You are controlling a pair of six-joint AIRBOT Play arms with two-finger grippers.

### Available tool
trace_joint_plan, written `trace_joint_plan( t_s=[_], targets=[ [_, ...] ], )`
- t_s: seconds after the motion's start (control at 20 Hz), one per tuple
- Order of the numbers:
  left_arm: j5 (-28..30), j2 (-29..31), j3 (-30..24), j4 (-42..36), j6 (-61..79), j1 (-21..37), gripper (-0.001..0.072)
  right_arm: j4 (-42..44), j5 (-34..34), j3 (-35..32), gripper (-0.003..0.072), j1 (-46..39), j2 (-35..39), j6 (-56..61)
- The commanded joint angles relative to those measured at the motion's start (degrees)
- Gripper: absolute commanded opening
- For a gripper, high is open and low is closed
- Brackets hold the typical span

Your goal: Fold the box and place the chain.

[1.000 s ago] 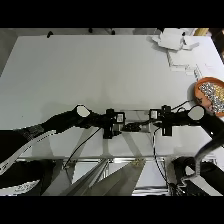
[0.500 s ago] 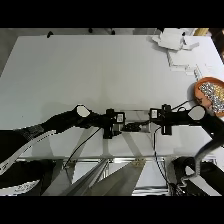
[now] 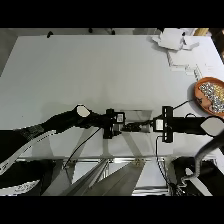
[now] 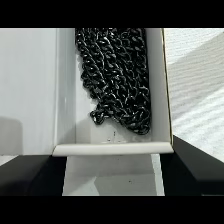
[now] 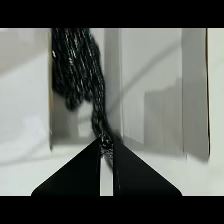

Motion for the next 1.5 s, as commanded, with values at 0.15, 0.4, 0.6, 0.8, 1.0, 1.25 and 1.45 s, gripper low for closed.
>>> trace_joint_plan(
  t_s=[0.15, 0.4, 0.6, 0.8, 1.0, 1.25, 1.45],
  targets=[
    [0.02, 0.04, 0.00, 0.00, 0.00, 0.00, 0.0275, 9.11, -11.43, 0.04, 0.0023, 12.79, -0.66, 0.26],
    [0.02, 0.04, 0.00, 0.00, 0.00, 0.00, 0.0275, 8.76, -16.61, 0.04, 0.0120, 16.24, -7.28, 0.26],
    [0.02, 0.04, 0.00, 0.02, 0.02, 0.00, 0.0275, 4.90, -17.84, 3.04, 0.0132, 16.22, -5.60, 0.26],
    [0.00, 0.04, 0.00, 0.00, 0.02, 0.00, 0.0275, -6.03, -8.79, 9.81, 0.0132, 9.92, -4.22, 0.28],
    [0.02, 0.04, 0.00, 0.00, 0.00, 0.00, 0.0275, -10.95, -4.31, 10.34, 0.0132, -3.72, -5.16, 0.26],
    [0.02, 0.04, 0.00, 0.00, 0.02, 0.00, 0.0275, -15.56, -3.02, 9.42, 0.0132, -12.85, -12.28, 0.02],
    [0.02, 0.04, 0.00, 0.02, 0.00, 0.00, 0.0275, -17.16, -3.52, 8.68, 0.0132, -12.85, -18.95, -7.43]
  ],
)
